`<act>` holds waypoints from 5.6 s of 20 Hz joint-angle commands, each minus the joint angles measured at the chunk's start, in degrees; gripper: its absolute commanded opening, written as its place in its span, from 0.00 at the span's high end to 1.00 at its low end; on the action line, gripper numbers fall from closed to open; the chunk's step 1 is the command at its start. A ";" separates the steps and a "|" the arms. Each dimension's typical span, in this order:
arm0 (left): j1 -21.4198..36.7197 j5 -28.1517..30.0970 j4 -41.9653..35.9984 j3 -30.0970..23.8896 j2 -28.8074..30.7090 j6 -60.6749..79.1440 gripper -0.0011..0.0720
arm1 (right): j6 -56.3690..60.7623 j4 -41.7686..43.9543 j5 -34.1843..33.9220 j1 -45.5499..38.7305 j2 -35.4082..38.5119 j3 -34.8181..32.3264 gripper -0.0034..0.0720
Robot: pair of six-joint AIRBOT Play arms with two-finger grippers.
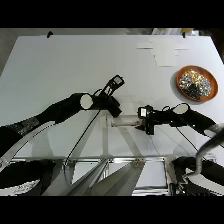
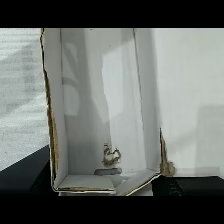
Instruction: Fold the box and place the chain.
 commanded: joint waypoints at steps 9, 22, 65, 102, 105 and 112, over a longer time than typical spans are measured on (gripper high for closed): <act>0.31 -23.80 15.87 0.00 13.35 -6.23 0.98 | 0.00 -0.02 0.04 0.02 0.04 -0.02 0.60; 1.42 -24.85 18.40 -8.59 12.15 -2.78 0.98 | 0.00 -0.02 0.02 0.02 0.04 -0.02 0.60; -0.46 -10.99 -0.46 -8.59 6.80 43.50 0.89 | 0.00 -0.02 0.04 0.02 0.04 -0.02 0.60; 10.12 -27.39 25.20 -8.59 13.62 -51.39 0.98 | 0.00 -0.02 0.07 0.02 0.04 -0.02 0.60; 10.03 -25.55 20.57 -8.59 8.02 -51.47 0.98 | 0.00 -0.02 0.04 0.02 0.04 -0.02 0.60; 9.57 -22.64 8.17 -8.59 4.17 -46.42 0.98 | 0.00 -0.02 0.07 0.02 0.04 -0.02 0.60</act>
